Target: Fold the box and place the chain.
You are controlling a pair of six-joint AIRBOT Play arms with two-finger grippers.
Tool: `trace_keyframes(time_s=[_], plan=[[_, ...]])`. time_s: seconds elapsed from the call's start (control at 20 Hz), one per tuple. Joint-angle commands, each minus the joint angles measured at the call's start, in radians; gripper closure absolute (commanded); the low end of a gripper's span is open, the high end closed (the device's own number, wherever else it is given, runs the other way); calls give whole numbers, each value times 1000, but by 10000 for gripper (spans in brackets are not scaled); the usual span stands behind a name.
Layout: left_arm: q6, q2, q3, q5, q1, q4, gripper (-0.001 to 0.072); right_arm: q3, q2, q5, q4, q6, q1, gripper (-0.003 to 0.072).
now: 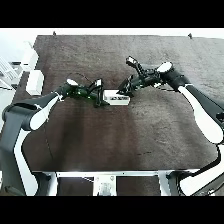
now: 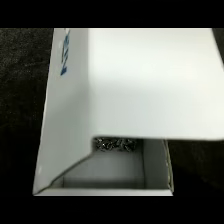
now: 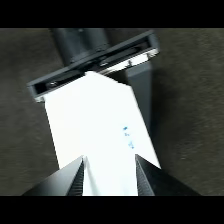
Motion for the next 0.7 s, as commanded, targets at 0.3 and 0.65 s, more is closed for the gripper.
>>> trace_keyframes(time_s=[0.3,0.65], plan=[[0,0,0,0,0,0,305,-1,-12,9,-9,-46,2,316],[0,0,0,0,0,0,305,-1,-31,14,-9,-48,2,335]])
